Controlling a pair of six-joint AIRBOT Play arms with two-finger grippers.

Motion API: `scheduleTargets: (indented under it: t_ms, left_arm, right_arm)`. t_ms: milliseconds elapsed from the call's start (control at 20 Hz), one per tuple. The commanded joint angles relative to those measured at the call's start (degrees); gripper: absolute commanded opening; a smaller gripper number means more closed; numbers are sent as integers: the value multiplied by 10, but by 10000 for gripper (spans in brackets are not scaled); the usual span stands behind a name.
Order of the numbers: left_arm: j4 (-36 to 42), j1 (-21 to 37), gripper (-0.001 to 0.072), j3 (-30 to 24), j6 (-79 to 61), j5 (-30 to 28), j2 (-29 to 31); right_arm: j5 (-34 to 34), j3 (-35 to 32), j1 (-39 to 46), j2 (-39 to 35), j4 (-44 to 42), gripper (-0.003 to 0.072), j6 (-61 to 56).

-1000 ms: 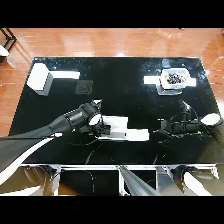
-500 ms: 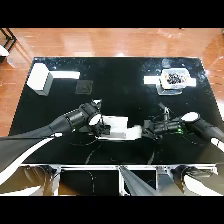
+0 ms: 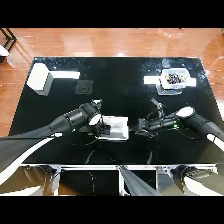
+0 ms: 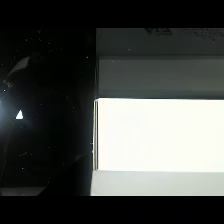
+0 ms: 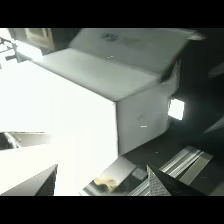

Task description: Fold the box and place the chain.

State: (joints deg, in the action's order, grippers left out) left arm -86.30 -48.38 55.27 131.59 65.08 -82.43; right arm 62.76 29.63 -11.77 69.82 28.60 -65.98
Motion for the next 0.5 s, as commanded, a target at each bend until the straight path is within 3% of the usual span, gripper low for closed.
scheduleTargets:
  t_ms: [0,200,450]
  left_arm:
    - [0,0,24,0,0,0,0]
    - [0,0,24,0,0,2,0]
    - [0,0,24,0,0,2,0]
  right_arm:
    - [-33,16,-46,0,-10,656,-14]
    - [-82,42,-95,0,-3,655,-38]
    - [-104,71,-134,0,115,647,-138]
